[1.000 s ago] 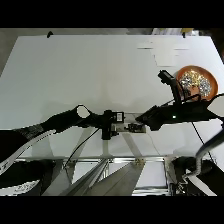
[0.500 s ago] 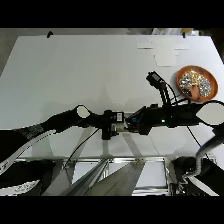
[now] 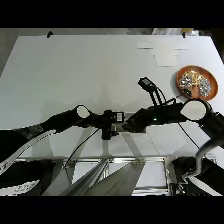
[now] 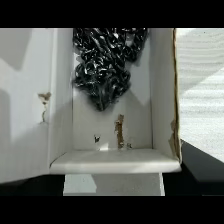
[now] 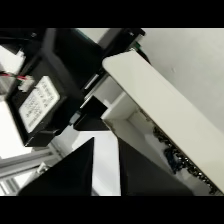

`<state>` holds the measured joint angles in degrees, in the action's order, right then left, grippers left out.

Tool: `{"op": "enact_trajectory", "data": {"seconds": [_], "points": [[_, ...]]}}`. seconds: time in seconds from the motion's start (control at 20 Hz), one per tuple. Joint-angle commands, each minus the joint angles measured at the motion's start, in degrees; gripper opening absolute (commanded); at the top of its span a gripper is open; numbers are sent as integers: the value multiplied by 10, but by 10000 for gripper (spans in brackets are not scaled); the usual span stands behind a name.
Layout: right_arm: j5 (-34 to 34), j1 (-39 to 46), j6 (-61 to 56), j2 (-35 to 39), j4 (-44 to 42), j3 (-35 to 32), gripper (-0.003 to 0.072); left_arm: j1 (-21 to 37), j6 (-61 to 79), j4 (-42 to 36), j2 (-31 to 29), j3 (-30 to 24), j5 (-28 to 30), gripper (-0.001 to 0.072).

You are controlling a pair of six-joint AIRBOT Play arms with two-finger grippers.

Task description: Fold the box and place the chain.

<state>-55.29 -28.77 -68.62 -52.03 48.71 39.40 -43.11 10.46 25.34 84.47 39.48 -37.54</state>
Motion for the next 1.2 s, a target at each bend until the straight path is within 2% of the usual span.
{"op": "enact_trajectory", "data": {"seconds": [0.0,0.15,0.25,0.35,0.5,0.65,0.7,0.8,1.15], "points": [[-5,15,-1,-8,3,16,193,0,0,0,0,0,0,209],[-40,77,-1,-8,8,56,191,0,0,0,0,0,0,209],[-35,133,-1,-8,20,67,144,0,0,0,0,0,0,209],[-11,180,-6,-10,97,67,15,0,0,0,0,0,0,209],[17,216,-112,-25,276,66,15,0,0,0,0,0,0,209],[9,220,-137,-63,310,55,15,0,0,0,0,0,0,209],[9,220,-137,-77,306,45,31,0,0,0,0,0,0,209],[11,220,-138,-104,305,25,261,0,0,0,0,0,0,209],[39,202,-140,-138,306,-9,275,0,0,0,0,0,0,209]]}}
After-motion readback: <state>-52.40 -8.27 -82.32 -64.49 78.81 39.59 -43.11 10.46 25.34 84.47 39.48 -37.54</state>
